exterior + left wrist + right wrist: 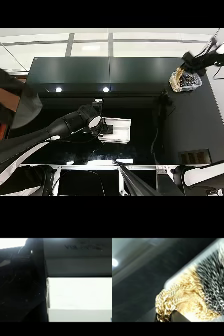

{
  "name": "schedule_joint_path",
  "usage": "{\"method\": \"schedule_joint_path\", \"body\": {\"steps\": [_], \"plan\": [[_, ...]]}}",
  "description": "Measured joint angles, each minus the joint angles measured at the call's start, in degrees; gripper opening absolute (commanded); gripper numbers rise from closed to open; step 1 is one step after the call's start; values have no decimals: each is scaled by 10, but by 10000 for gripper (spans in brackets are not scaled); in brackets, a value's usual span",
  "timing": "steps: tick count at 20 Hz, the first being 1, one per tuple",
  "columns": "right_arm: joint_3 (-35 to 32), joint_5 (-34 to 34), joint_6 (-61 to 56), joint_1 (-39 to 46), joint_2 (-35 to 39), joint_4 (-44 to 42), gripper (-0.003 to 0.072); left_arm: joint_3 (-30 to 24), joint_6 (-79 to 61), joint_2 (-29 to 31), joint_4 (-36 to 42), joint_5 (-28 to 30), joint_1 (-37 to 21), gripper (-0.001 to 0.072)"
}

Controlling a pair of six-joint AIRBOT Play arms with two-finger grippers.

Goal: Fold the box and place the chain.

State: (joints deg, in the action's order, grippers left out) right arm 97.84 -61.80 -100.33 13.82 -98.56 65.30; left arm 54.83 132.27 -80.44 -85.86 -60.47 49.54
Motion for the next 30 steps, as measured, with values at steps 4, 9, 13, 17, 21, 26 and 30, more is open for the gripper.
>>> {"method": "schedule_joint_path", "body": {"steps": [4,9,13,17,21,26,30], "plan": [[9,-6,60,1,97,-2,9,0,0,0,0,0,0,26],[12,-23,112,1,213,-7,9,0,0,0,0,0,0,25],[12,-98,165,-2,286,-31,9,0,0,0,0,0,0,26],[-27,-166,211,-26,355,-50,9,0,0,0,0,0,0,25],[-134,-199,236,-58,432,-70,9,0,0,0,0,0,0,26],[-242,-228,252,-93,487,-123,9,0,0,0,0,0,0,26],[-281,-250,261,-134,499,-162,9,0,0,0,0,0,0,26]]}}
